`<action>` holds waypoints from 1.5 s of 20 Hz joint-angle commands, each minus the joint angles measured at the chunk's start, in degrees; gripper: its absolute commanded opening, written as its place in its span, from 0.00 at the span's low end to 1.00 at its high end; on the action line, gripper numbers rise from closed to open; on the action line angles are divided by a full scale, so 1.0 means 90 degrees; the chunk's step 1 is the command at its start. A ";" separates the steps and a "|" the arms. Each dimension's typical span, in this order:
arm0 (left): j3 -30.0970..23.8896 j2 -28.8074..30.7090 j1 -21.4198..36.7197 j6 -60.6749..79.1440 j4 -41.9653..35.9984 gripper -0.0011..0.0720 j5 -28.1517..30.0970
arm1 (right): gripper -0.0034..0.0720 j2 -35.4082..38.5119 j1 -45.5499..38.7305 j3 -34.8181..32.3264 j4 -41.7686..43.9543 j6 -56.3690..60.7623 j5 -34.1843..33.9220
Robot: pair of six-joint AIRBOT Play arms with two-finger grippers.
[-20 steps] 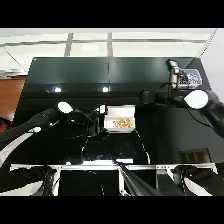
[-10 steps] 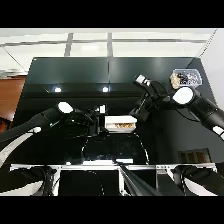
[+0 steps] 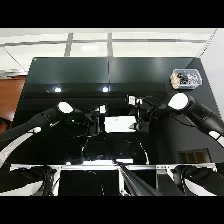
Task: Fold the box and place the chain.
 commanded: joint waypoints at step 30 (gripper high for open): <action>0.0005 -0.0005 -0.0005 -0.0002 0.0005 0.53 0.0000 | 0.21 -0.0046 0.0039 0.0080 0.0061 0.0605 -0.0245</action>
